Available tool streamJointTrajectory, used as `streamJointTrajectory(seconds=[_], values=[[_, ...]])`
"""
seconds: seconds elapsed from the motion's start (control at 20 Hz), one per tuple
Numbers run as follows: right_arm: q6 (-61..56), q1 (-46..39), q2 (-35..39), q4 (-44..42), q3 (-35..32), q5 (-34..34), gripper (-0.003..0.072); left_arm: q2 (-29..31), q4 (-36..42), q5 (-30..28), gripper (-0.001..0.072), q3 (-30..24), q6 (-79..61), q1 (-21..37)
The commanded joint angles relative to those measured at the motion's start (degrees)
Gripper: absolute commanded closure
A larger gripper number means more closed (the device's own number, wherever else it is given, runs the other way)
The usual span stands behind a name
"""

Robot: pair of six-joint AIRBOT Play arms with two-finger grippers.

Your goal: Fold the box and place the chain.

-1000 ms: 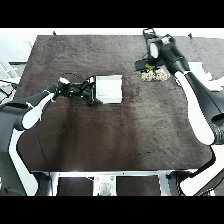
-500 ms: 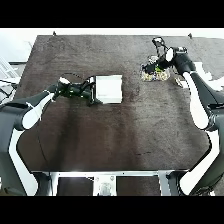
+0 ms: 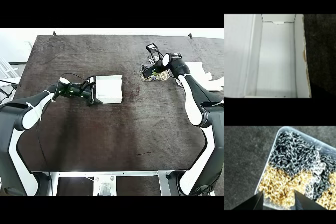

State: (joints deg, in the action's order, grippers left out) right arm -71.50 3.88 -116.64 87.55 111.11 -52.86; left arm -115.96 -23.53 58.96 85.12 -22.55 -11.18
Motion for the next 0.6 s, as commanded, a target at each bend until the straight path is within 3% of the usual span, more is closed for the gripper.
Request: streamJointTrajectory(seconds=[0.0, 0.3, 0.4, 0.5, 0.55], values=[[1.66, 0.09, -1.42, -0.57, 0.17, -1.55, 0.0249, 0.00, 0.00, 0.00, 0.0297, -0.02, 0.00, 0.04], [1.73, -0.04, -1.51, -0.98, 0.20, -2.08, 0.0349, 0.00, 0.00, 0.00, 0.0296, -0.02, 0.00, 0.04], [1.79, -0.15, -1.51, -1.03, 0.39, -2.43, 0.0454, 0.00, 0.00, 0.00, 0.0296, -0.02, -0.02, 0.04], [2.78, -0.13, -1.51, -1.03, 0.42, -2.34, 0.0680, 0.00, 0.00, 0.00, 0.0296, -0.02, 0.00, 0.04], [2.80, -0.13, -1.49, -1.03, 0.44, -1.97, 0.0682, 0.00, 0.00, 0.00, 0.0296, -0.02, 0.00, 0.04]])
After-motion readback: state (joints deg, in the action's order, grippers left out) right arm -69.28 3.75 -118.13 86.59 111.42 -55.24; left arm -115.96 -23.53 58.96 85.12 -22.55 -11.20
